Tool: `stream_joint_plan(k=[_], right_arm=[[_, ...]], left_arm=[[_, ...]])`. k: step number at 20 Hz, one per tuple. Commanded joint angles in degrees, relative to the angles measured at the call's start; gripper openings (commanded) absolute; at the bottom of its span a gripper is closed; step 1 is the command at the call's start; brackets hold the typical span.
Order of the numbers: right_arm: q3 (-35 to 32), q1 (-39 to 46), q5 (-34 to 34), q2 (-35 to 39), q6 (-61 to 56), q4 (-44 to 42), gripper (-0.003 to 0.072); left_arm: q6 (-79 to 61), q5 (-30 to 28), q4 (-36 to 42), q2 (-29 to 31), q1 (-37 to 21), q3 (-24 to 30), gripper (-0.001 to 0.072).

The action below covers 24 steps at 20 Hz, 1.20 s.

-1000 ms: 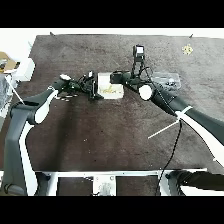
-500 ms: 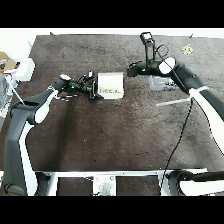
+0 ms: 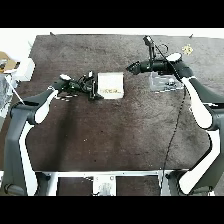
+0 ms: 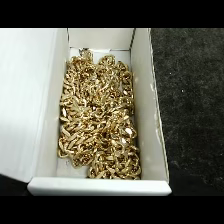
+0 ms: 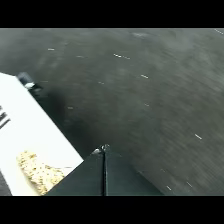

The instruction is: Fold the box and place the chain.

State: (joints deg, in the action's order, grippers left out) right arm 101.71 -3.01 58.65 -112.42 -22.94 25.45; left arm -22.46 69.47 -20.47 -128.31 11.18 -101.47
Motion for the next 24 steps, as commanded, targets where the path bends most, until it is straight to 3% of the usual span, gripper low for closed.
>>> stream_joint_plan(k=[1,8,14,15,16,19,20,22,24], right_arm=[[1.3,0.6,7.2,-2.2,8.9,-6.4,0.0001],[1.3,0.5,14.7,-2.2,12.7,-3.7,0.0000],[1.1,0.2,8.6,-2.2,15.7,-2.6,0.0003],[1.1,0.2,8.0,-2.2,17.4,-2.6,0.0144],[1.1,0.2,7.8,-2.2,18.3,-2.6,0.0222],[1.1,0.1,8.7,-2.3,19.7,-2.3,0.0239],[1.1,0.1,9.6,-2.3,21.2,-1.9,0.0300],[1.1,0.1,12.0,-2.7,22.0,-1.5,0.0305],[1.1,-0.2,15.3,-3.3,23.2,0.5,0.0424]], left_arm=[[0.0,0.0,0.0,0.0,0.0,0.0,0.0349],[0.0,0.0,0.0,0.0,0.0,0.0,0.0349],[0.0,0.0,0.0,0.0,0.0,0.0,0.0349],[0.0,0.0,0.0,0.0,0.0,0.0,0.0349],[0.0,0.0,0.0,0.0,0.0,0.0,0.0349],[0.0,0.0,0.0,0.0,0.0,0.0,0.0349],[0.0,0.0,0.0,0.0,0.0,0.0,0.0349],[0.0,0.0,0.0,0.0,0.0,0.0,0.0349],[0.0,0.0,0.0,0.0,0.0,0.0,0.0349]])
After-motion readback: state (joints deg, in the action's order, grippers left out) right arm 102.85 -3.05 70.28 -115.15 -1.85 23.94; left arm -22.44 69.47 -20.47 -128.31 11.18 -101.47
